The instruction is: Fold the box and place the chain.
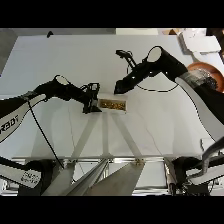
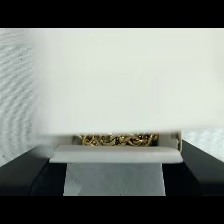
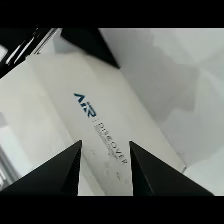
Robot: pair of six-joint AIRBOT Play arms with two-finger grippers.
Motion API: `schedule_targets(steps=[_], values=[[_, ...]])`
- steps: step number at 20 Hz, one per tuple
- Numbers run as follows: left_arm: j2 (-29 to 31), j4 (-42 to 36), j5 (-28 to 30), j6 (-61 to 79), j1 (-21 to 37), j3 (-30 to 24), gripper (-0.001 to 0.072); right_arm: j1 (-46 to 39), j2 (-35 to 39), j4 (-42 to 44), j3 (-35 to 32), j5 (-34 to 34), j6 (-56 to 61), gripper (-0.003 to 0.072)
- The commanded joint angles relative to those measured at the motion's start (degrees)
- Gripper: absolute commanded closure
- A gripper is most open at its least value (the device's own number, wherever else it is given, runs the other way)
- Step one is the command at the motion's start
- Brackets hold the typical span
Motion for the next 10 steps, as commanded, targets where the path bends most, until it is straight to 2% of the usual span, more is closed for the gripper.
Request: schedule_targets(steps=[1, 5, 10], values=[[-0.02, 0.02, 0.00, 0.00, 0.02, 0.00, 0.0484, 2.36, 1.05, -0.55, -0.04, 0.59, -5.60, 0.0351], [-0.02, 0.02, 0.00, 0.00, 0.02, 0.00, 0.0484, 5.51, 5.11, -9.14, -2.03, -8.15, -8.11, 0.0349], [-0.02, 0.02, 0.00, 0.00, 0.02, 0.00, 0.0484, 9.07, 10.27, -15.63, -12.55, -21.64, -8.11, 0.0349]])
